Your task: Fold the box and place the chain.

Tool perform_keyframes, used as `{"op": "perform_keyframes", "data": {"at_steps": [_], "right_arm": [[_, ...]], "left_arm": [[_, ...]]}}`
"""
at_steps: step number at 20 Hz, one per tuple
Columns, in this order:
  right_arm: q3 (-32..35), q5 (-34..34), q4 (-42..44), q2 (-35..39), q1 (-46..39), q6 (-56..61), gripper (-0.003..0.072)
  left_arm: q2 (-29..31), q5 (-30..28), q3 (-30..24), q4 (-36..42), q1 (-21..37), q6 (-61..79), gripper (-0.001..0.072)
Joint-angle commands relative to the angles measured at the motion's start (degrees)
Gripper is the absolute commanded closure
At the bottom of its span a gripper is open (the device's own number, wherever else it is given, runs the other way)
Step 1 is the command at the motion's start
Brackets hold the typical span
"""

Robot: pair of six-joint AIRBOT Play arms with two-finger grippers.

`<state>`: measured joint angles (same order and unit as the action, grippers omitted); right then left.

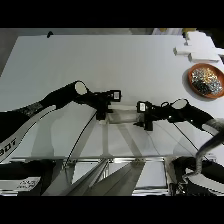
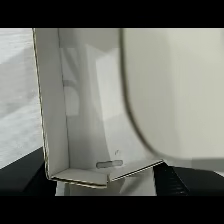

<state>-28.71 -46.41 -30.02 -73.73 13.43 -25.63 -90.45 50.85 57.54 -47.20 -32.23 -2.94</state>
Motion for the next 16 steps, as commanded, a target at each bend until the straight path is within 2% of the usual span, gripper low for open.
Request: {"op": "perform_keyframes", "data": {"at_steps": [1, 3, 9, 12, 16], "right_arm": [[0.0, 0.1, 0.5, -0.1, 0.0, -2.1, 0.0189], [0.0, 0.3, 0.5, -0.3, 0.0, -2.1, 0.0293], [0.0, 0.3, 0.5, -0.4, 0.0, -2.1, 0.0295], [0.0, 0.3, 0.5, -0.4, 0.0, -2.1, 0.0361], [0.0, 0.3, 0.5, -0.4, 0.0, -2.0, 0.0317]], "left_arm": [[0.0, 0.0, 0.0, 0.0, 0.0, 0.0, 0.0698], [0.0, 0.0, 0.0, 0.0, 0.0, 0.0, 0.0698], [0.0, 0.0, 0.0, 0.0, 0.0, 0.0, 0.0698], [0.0, 0.0, 0.0, 0.0, 0.0, 0.0, 0.0698], [0.0, 0.0, 0.0, 0.0, 0.0, 0.0, 0.0698]]}}
